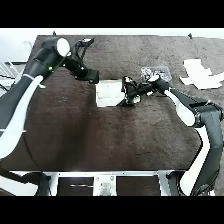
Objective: Fold the box and place the chain.
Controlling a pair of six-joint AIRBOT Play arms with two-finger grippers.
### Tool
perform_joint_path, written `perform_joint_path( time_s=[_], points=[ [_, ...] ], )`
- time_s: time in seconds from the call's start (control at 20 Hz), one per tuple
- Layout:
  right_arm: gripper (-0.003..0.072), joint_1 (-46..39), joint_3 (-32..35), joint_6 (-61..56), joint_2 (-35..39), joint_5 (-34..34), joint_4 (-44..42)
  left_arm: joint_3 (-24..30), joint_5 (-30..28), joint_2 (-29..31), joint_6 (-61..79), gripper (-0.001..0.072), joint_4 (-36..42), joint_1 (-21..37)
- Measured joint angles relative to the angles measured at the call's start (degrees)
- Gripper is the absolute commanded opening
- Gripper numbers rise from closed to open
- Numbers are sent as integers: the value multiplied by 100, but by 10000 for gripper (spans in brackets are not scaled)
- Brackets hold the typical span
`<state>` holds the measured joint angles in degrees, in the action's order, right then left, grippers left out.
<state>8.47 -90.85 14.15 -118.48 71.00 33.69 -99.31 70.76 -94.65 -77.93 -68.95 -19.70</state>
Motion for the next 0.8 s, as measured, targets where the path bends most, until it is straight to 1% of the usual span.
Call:
perform_joint_path(
  time_s=[0.1, 0.25, 0.35, 0.45, 0.65, 0.8],
  points=[
    [586, 0, 0, 0, 0, 0, 0, 501, -212, 278, 1106, 589, 570, 269],
    [586, 0, 0, 0, 0, -2, 0, 1204, -396, 463, 2914, 588, 1596, 647],
    [586, 0, 0, 0, 0, -2, 0, 1526, -610, 507, 3834, 589, 1952, 846],
    [586, 0, 0, -2, 0, -2, 0, 1707, -802, 544, 4395, 589, 2065, 933],
    [586, 0, 0, 0, 0, -2, -2, 1851, -1029, 562, 4900, 589, 2170, 1025],
    [586, 0, 0, -2, 0, -2, -2, 1954, -957, 560, 5608, 589, 2411, 1045]
  ],
)
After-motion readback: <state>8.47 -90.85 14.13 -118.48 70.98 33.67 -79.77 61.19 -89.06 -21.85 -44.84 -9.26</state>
